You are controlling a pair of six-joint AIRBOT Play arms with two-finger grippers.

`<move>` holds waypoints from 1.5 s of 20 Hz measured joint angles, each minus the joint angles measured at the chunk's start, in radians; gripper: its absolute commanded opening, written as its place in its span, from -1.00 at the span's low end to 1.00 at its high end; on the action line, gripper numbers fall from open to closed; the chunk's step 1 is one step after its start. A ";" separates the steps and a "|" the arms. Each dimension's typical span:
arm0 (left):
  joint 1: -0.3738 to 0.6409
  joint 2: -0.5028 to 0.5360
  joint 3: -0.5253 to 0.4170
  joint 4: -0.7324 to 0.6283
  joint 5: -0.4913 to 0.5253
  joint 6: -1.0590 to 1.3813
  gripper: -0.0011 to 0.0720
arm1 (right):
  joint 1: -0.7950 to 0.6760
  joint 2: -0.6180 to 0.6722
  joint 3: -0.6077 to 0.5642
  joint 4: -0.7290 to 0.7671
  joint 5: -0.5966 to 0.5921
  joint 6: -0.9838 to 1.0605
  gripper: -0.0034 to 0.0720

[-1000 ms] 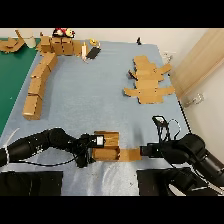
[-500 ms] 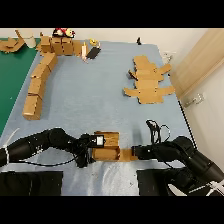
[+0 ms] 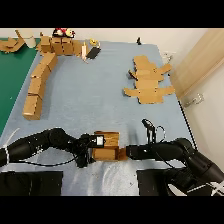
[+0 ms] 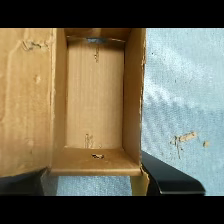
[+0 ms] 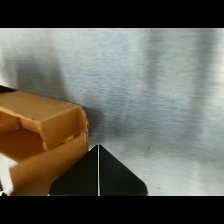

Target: Fold the box.

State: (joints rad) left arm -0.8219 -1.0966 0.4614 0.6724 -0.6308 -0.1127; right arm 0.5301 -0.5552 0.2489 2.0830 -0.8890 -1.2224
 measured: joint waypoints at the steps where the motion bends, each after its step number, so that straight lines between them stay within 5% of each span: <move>1: 0.000 0.000 0.000 0.000 0.000 0.000 0.04 | 0.000 0.015 0.000 0.016 0.001 -0.008 -0.70; 7: 0.000 0.000 0.000 0.000 0.000 0.000 0.04 | 0.000 0.100 0.001 0.061 0.014 -0.024 -0.26; 9: 0.000 0.000 0.000 0.000 0.000 0.000 0.04 | 0.000 0.109 0.000 0.069 0.020 -0.024 0.22; 10: 0.000 0.000 0.000 0.000 0.000 0.000 0.04 | 0.000 0.109 0.001 0.072 0.024 -0.024 0.28; 13: 0.000 0.000 0.000 0.000 0.000 0.000 0.04 | 0.005 0.077 0.001 0.085 0.027 -0.024 0.26; 16: 0.000 0.000 0.000 0.000 0.000 0.000 0.04 | 0.048 0.006 0.018 0.094 0.050 -0.024 0.04; 21: 0.000 0.000 0.000 0.000 0.000 0.000 0.04 | 0.184 -0.139 0.130 -0.016 0.068 0.090 0.04; 30: 0.000 0.000 0.000 0.000 0.000 0.000 0.04 | 0.385 -0.421 0.385 -0.314 -0.148 0.495 0.04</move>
State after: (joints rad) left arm -0.8219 -1.0966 0.4610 0.6727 -0.6308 -0.1123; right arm 0.9154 -0.9764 0.6342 1.7687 -1.0374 -0.7277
